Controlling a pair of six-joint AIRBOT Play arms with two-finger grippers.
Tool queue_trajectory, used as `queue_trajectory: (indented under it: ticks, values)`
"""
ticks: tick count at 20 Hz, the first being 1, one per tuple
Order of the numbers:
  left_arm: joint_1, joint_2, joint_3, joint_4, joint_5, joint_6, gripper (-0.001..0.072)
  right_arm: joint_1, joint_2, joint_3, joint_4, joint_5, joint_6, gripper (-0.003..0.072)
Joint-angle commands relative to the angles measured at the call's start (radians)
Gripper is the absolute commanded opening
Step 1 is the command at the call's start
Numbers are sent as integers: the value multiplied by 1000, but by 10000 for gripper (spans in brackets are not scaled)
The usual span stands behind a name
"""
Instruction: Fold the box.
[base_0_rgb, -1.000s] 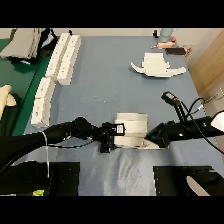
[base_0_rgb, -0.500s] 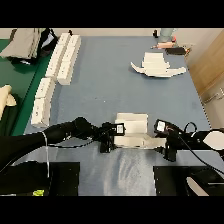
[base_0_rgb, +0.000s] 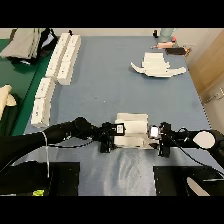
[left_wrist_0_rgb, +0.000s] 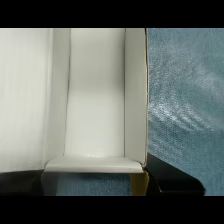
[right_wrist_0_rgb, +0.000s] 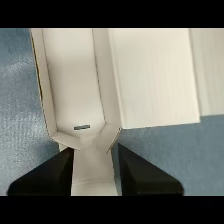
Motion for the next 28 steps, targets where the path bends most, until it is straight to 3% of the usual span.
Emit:
queue_trajectory:
  ticks: [1,4,6,12,14,15,22,24,26,28]
  values:
    - [0,0,1,0,0,0,461,2,-23,-2,77,5,-26,310]
    - [0,0,1,0,0,0,461,3,-23,-2,108,7,-27,192]
    - [0,0,1,0,0,0,461,3,-31,-2,125,7,-27,153]
    - [0,0,1,0,0,0,461,85,-93,-2,140,-93,-35,172]
    - [0,0,1,0,0,0,461,110,-125,-2,155,-131,-35,484]
    - [0,0,1,0,0,0,461,115,-142,-2,173,-148,-34,591]
    - [0,0,1,0,0,0,461,125,-163,-2,173,-147,-34,590]
    - [0,0,1,0,0,0,461,125,-152,7,156,-137,20,536]
    - [0,0,1,0,0,0,461,124,-125,29,53,-110,204,215]
    - [0,0,1,0,0,0,461,124,-93,44,-150,-82,468,2]
